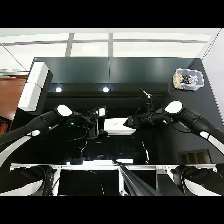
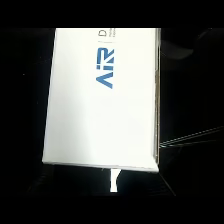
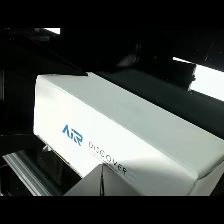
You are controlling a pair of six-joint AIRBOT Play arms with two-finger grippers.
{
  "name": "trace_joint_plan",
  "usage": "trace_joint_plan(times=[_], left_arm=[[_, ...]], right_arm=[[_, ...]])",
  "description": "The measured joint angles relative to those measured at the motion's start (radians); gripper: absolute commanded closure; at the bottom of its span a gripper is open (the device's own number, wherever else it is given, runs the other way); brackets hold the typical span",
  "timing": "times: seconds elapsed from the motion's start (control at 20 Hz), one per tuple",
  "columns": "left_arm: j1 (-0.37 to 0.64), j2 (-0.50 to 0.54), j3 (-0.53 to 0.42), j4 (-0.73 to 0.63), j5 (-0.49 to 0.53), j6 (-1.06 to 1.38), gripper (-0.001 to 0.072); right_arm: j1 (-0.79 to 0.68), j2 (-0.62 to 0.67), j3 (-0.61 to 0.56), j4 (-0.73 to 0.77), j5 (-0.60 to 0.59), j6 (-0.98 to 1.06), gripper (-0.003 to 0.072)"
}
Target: Fold the box and place the chain.
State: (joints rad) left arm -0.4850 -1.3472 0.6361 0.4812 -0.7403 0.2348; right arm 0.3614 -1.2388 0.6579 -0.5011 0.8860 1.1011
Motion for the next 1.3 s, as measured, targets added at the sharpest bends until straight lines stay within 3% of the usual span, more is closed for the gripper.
trace_joint_plan(times=[0.25,0.35,0.7,1.0,1.05,1.1,1.15,1.3], left_arm=[[0.000,0.000,0.000,0.000,-0.002,0.000,0.0433],[0.000,0.000,0.000,0.000,-0.001,0.001,0.0433],[0.000,0.000,0.000,0.000,-0.001,0.001,0.0433],[0.000,0.000,0.000,0.000,0.000,0.001,0.0429],[0.000,0.000,0.000,0.000,0.000,0.001,0.0322],[0.000,0.000,0.000,0.000,0.000,0.000,0.0123],[0.000,0.002,0.000,0.001,-0.002,-0.002,-0.0007],[0.000,0.029,0.000,0.006,-0.011,-0.006,-0.0008]], right_arm=[[-0.072,0.058,0.079,-0.031,0.139,-0.018,0.0677],[-0.128,0.117,0.126,-0.108,0.173,-0.017,0.0678],[-0.220,0.288,0.180,-0.622,0.051,0.146,0.0677],[-0.229,0.309,0.137,-0.740,0.004,0.255,0.0677],[-0.229,0.309,0.132,-0.737,0.000,0.264,0.0677],[-0.230,0.311,0.129,-0.734,-0.006,0.271,0.0677],[-0.230,0.311,0.126,-0.732,-0.010,0.278,0.0677],[-0.230,0.312,0.122,-0.727,-0.023,0.288,0.0677]])
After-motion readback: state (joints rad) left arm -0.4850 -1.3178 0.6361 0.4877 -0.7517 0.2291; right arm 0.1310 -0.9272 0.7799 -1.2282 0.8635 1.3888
